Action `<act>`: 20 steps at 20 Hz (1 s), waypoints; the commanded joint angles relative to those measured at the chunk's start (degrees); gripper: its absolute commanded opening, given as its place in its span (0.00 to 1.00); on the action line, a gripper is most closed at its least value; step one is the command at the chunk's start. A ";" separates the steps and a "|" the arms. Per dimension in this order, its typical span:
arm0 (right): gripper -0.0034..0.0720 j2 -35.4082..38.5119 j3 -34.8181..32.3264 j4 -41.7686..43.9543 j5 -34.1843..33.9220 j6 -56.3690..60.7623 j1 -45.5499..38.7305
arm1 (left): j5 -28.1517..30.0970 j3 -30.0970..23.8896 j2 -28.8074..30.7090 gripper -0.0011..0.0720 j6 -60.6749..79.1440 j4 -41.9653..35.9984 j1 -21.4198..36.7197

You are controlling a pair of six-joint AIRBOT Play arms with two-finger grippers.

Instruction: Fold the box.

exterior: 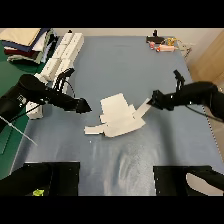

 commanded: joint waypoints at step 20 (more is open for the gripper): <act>0.57 -13.73 2.78 -7.45 -19.26 -11.10 -0.15 | 2.73 0.04 -0.07 0.96 0.20 -0.22 0.00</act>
